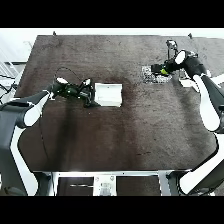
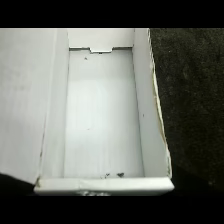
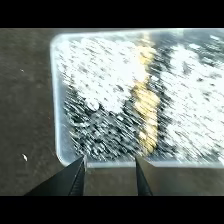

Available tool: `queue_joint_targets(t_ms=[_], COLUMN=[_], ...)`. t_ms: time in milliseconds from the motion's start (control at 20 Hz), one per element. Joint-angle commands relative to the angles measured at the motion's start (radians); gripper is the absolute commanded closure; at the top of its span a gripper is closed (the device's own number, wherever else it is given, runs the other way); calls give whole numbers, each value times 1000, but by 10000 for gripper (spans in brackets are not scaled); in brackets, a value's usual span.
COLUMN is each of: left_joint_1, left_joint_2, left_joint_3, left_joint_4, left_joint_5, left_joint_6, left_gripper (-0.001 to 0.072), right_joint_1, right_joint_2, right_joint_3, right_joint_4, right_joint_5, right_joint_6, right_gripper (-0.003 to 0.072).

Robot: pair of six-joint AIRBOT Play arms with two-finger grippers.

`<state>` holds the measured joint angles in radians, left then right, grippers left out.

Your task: Fold the box and place the chain.

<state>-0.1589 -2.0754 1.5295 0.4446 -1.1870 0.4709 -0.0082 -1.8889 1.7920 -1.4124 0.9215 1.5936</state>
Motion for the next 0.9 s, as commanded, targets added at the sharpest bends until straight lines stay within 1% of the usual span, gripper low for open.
queue_joint_targets(t_ms=[0,350,400,450,500,550,650,850], left_joint_1=[0,0,0,0,0,0,0,0], left_joint_2=[0,0,0,0,0,0,0,0], left_joint_3=[-1,0,0,-1,0,0,-1,-1], left_joint_4=[0,0,0,0,0,0,0,0], left_joint_5=[0,1,1,1,1,1,1,1], left_joint_6=[0,0,0,0,0,0,0,0], left_gripper=[182,181,182,182,182,182,182,181], right_joint_1=[-10,13,19,19,19,19,18,18], right_joint_2=[-70,-109,-114,-117,-118,-117,-116,-115], right_joint_3=[47,47,47,47,47,47,53,87], right_joint_4=[56,117,115,115,111,111,111,103], right_joint_5=[-8,13,14,13,14,13,14,19], right_joint_6=[-45,-88,-88,-88,-88,-88,-87,-87], right_gripper=[313,321,352,426,480,557,679,680])
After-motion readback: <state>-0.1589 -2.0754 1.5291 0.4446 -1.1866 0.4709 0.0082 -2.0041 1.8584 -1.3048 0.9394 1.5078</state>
